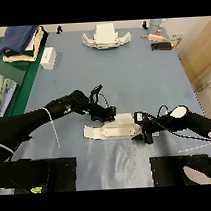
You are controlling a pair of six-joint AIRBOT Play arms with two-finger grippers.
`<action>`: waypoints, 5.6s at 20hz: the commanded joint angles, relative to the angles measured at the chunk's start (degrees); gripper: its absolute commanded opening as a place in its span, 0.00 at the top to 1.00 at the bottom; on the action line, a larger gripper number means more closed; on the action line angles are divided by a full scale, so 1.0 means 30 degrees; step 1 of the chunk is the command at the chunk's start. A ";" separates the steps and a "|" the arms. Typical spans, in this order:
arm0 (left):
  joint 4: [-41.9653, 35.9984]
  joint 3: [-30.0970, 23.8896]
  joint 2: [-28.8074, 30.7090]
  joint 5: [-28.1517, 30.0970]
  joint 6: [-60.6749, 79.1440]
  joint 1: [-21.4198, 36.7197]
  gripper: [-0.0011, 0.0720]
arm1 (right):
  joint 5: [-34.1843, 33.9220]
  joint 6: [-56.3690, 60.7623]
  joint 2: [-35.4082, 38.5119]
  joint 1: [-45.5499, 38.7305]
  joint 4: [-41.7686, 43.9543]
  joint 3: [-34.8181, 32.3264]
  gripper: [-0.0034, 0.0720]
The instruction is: Fold the box.
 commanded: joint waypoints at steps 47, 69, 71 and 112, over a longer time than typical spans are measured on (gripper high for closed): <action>-0.2710 -0.6943 0.6193 0.0000 3.1416 0.1377 0.51 | -0.0007 -0.0036 0.0022 0.0007 -0.0022 0.0015 0.26; -0.5464 -0.6834 0.5100 0.1392 3.1897 -0.0007 0.07 | -0.0007 -0.0036 0.0022 0.0007 -0.0029 0.0015 0.26; -0.5158 -0.6827 0.5107 0.1413 3.1598 0.0022 0.07 | -0.0007 -0.0036 0.0022 0.0007 -0.0029 0.0015 0.26; 0.5166 -0.7038 1.0586 0.1472 -0.4699 -0.0794 0.96 | -0.0007 -0.0036 0.0022 0.0007 -0.0029 0.0015 0.26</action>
